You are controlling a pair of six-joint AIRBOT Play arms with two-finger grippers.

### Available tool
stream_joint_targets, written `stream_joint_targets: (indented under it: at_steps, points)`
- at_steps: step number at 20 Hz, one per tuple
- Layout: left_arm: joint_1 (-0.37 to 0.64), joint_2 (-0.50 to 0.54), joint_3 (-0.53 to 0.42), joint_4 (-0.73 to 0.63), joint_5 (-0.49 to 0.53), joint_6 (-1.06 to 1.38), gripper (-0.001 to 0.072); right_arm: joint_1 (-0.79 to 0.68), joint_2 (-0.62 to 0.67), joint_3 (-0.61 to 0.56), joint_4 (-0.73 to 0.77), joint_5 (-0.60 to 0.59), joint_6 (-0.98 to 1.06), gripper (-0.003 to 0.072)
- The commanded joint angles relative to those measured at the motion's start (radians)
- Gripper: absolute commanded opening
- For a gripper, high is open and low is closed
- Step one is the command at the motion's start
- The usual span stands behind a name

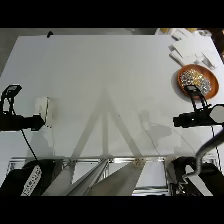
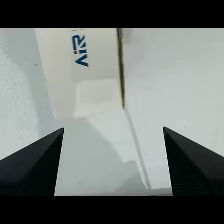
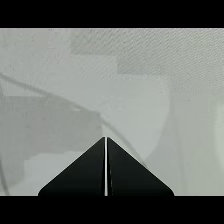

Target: Fold the box and place the chain.

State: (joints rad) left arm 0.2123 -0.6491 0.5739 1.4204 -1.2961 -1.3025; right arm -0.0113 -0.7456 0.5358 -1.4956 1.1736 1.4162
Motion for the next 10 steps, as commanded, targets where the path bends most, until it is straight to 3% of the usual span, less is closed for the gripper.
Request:
stream_joint_targets:
  at_steps: [1,10]
  points:
    - [-0.046,0.11,0.0,0.011,-0.037,-0.004,0.0693,0.0,0.0,0.0,0.0,0.0,0.0,0.0019]
    - [-0.046,0.129,0.0,-0.055,-0.001,-0.007,0.0693,0.0,0.0,0.0,0.0,0.0,0.0,0.0019]
